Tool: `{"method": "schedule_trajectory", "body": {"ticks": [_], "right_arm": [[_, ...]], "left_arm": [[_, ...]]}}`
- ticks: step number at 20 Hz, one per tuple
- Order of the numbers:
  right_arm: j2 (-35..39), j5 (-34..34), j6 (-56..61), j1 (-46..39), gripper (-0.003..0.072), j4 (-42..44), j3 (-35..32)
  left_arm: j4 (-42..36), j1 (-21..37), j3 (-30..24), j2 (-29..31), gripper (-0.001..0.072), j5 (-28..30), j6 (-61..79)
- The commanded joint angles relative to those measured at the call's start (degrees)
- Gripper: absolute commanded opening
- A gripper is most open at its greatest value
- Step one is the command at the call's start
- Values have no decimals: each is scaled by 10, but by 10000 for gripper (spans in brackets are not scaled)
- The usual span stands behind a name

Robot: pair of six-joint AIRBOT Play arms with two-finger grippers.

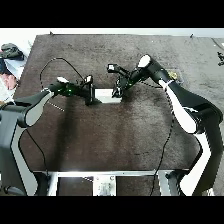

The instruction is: Fold the box and place the chain.

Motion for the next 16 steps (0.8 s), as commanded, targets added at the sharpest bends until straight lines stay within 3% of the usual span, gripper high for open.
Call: {"method": "schedule_trajectory", "body": {"ticks": [1, 3, 5, 11, 16], "right_arm": [[3, -2, 3, -13, 178, 71, -1], [6, -2, 3, -28, 175, 127, -1], [5, -1, 7, -39, 13, 162, -1], [-22, 1, 64, -38, 13, 103, -1], [-59, 49, 93, -31, 12, 36, -1]], "left_arm": [[0, 0, 0, 0, 477, 0, 0], [0, 1, 0, 0, 478, 0, 0], [0, 1, 0, 0, 477, 0, 0], [0, 1, 0, 0, 477, 0, 0], [0, 0, 0, 0, 477, 0, 0]]}}
